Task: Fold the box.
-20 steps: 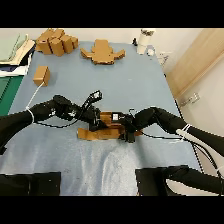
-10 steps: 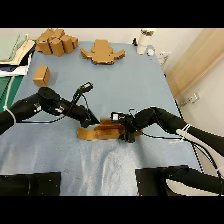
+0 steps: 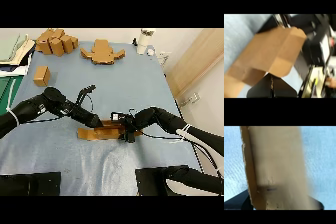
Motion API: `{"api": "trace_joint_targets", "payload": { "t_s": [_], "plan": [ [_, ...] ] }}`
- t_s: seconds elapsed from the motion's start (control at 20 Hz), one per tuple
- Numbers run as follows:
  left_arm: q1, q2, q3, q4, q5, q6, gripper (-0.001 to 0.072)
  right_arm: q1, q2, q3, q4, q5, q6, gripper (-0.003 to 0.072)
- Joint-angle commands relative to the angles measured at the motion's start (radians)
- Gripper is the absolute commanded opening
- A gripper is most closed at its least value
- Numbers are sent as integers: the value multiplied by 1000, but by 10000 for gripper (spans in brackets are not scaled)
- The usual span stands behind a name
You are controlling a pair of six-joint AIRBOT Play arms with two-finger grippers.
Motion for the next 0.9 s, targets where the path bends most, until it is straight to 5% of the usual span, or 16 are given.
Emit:
{"api": "trace_joint_targets", "payload": {
  "t_s": [0.0, 0.3, 0.85],
  "plan": [
    [-10, -40, 16, -72, 120, -53, 10, 0, -1, -1, 0, -3, 0, 504],
    [-10, -117, 20, -25, 270, -57, 9, 0, -1, -1, 0, -3, 0, 504],
    [20, -207, 118, 21, 177, -111, 8, 0, -1, -1, 0, -7, 0, 504]
  ]
}}
